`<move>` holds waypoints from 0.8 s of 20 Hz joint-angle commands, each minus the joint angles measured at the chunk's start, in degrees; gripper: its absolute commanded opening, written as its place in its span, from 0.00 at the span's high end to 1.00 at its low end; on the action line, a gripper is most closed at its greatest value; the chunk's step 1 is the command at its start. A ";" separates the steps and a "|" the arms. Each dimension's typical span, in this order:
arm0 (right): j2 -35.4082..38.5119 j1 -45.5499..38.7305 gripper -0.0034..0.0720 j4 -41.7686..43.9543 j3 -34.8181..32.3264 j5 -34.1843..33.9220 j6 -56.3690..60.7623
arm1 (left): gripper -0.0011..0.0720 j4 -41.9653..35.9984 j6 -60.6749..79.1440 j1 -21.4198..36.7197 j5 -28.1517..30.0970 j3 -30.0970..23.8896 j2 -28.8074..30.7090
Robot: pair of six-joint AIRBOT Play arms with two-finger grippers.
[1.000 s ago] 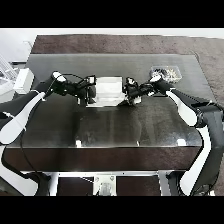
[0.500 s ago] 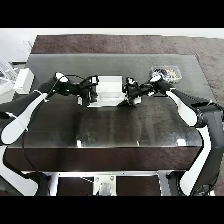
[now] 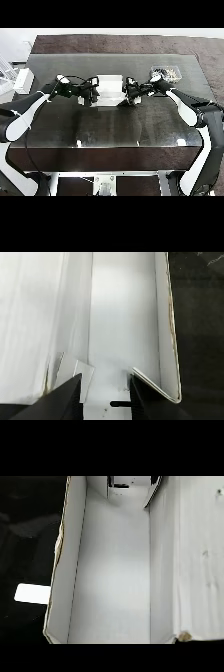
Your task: Fold the box and place the chain.
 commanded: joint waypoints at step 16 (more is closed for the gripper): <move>0.00 0.02 0.18 -0.04 -0.02 0.15 -0.04 | 0.26 -1.18 1.99 -0.02 -0.13 0.07 -0.07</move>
